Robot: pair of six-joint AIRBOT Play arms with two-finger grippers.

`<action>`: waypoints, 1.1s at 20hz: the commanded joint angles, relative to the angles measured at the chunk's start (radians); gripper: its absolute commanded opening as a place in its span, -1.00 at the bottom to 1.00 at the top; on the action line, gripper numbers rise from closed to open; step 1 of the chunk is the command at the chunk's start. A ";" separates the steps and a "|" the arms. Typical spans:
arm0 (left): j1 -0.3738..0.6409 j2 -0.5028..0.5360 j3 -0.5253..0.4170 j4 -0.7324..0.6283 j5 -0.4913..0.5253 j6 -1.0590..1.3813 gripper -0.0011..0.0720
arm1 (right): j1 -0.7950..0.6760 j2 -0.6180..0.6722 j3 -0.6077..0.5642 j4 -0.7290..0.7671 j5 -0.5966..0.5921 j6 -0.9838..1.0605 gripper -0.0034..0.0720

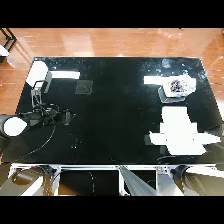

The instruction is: Fold the box and place the chain.

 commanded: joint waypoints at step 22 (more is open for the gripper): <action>0.000 0.000 0.000 0.002 0.000 0.001 0.75 | 0.179 0.023 -0.011 0.047 0.017 -0.020 -0.87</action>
